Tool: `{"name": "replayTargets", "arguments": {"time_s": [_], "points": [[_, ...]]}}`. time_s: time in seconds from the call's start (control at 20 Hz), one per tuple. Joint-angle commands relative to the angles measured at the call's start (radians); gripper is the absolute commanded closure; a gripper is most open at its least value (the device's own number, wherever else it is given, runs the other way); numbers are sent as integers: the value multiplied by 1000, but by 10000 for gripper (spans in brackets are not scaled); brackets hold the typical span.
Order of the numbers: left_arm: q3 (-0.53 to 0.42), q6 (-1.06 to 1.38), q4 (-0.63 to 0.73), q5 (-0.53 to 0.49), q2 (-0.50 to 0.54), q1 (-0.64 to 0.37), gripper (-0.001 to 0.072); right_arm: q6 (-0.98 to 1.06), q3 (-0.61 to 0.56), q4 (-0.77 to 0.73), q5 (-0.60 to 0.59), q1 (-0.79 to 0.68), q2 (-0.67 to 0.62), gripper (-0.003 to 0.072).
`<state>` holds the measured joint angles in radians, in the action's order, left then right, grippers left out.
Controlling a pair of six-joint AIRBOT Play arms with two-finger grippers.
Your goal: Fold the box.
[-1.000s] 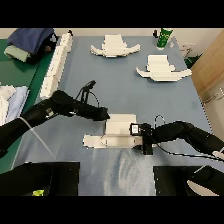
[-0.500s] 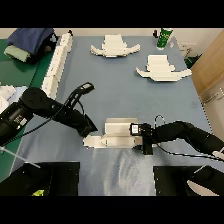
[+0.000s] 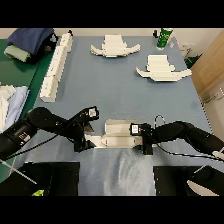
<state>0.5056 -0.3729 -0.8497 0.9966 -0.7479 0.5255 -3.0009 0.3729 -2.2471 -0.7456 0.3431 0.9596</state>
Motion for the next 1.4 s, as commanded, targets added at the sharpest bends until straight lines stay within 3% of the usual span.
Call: {"name": "replayTargets", "arguments": {"time_s": [0.0,0.1,0.2,0.25,0.5,0.55,0.6,0.75,1.35], "points": [[-89,300,79,-171,-49,-2,10,0,0,-1,0,1,-1,180],[-92,352,117,-216,-98,21,12,0,0,-1,0,1,-1,180],[-91,389,161,-264,-143,50,151,1,0,-1,0,1,-1,180],[-91,410,177,-277,-159,64,186,1,0,-1,0,1,-1,180],[-91,433,231,-289,-209,111,189,0,0,-1,0,1,-1,180],[-91,433,235,-288,-213,111,295,1,0,-1,0,1,-1,180],[-91,434,237,-288,-215,111,523,1,0,-1,0,1,-1,180],[-91,437,253,-315,-221,111,615,0,0,-1,0,1,-1,180],[-90,515,449,-376,-277,167,612,1,0,-1,0,1,-1,180]]}}
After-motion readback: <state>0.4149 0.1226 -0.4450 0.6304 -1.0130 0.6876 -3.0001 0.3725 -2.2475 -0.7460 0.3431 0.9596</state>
